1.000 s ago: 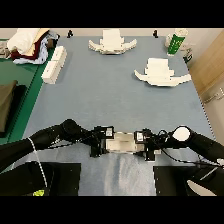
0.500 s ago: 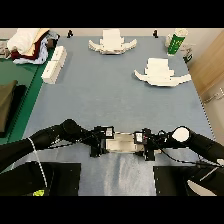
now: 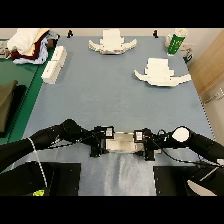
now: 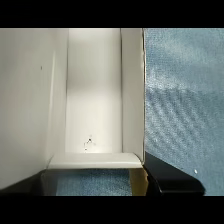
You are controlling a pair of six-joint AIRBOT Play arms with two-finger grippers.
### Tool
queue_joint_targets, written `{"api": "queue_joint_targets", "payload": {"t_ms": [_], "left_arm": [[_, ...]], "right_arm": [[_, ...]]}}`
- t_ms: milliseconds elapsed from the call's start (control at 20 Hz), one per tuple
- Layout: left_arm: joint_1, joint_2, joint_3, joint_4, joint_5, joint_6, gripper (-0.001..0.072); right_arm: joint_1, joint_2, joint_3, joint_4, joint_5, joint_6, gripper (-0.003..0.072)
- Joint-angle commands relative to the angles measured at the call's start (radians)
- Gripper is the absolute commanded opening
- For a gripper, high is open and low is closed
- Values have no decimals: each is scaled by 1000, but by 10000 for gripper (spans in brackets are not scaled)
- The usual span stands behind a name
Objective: Fold the box.
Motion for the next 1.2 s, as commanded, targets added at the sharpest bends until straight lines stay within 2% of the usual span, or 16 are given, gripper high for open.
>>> {"api": "queue_joint_targets", "payload": {"t_ms": [0,50,300,550,800,950,1050,1100,1150], "left_arm": [[0,-1,0,0,0,0,514],[0,-1,0,0,0,0,514],[0,-1,0,0,0,0,514],[0,-1,0,0,0,0,514],[0,-1,0,0,0,0,514],[0,-1,0,0,0,0,514],[0,-1,0,0,0,0,515],[0,-1,0,0,0,0,514],[0,-1,0,0,0,0,514]], "right_arm": [[-1,1,2,-31,-57,65,611],[-1,2,2,-56,-61,101,692],[-1,59,33,-228,-31,335,692],[-1,152,46,-418,172,552,692],[-1,219,61,-413,356,689,692],[-1,285,150,-372,428,954,684],[-1,313,225,-259,439,1138,477],[-1,312,248,-158,408,1223,418],[0,302,249,-65,342,1299,183]]}}
